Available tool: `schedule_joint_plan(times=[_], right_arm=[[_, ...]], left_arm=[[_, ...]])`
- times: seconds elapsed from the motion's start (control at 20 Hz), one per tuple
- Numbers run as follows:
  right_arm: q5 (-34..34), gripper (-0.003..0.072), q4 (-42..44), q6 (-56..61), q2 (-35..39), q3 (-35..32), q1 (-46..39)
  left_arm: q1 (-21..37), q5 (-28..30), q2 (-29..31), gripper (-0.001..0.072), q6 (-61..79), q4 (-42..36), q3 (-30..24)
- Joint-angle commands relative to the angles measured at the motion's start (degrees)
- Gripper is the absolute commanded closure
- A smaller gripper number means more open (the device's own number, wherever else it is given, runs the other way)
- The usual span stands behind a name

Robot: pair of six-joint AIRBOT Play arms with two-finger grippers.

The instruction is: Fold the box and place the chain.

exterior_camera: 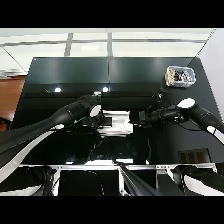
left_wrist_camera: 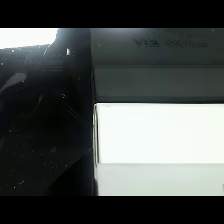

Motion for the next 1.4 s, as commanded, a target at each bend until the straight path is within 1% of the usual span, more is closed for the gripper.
schedule_joint_plan(times=[0.0,0.05,0.1,0.15,0.4,0.55,0.85,1.15,1.35], right_arm=[[-0.39,0.0215,0.24,2.19,-0.04,0.63,2.36],[-1.16,0.0218,0.07,3.15,-0.04,0.79,3.30],[-1.79,0.0310,-0.57,4.24,-0.04,1.22,4.26],[-2.25,0.0316,-2.01,5.81,-0.04,2.03,5.25],[-5.09,0.0316,-16.22,20.46,-0.07,9.25,11.80],[-7.21,0.0315,-23.65,29.05,-0.09,11.78,16.02],[-9.66,0.0316,-31.32,37.88,-0.83,11.85,21.51],[-10.25,0.0327,-36.06,42.21,-0.87,11.85,22.36],[-11.72,0.0328,-41.86,48.02,-1.25,11.96,25.64]], left_arm=[[0.02,0.02,0.02,0.0682,0.02,0.02,0.04],[0.02,0.02,0.02,0.0682,0.02,0.02,0.04],[0.02,0.02,0.02,0.0682,0.02,0.02,0.04],[0.02,0.02,0.02,0.0682,0.02,0.00,0.04],[0.02,0.02,0.02,0.0682,0.02,0.00,0.04],[0.02,0.07,0.02,0.0682,0.02,0.02,0.04],[0.02,0.04,0.02,0.0682,0.02,0.00,0.04],[0.02,0.02,0.02,0.0682,0.02,0.00,0.04],[0.02,0.02,0.02,0.0682,0.02,0.00,0.04]])
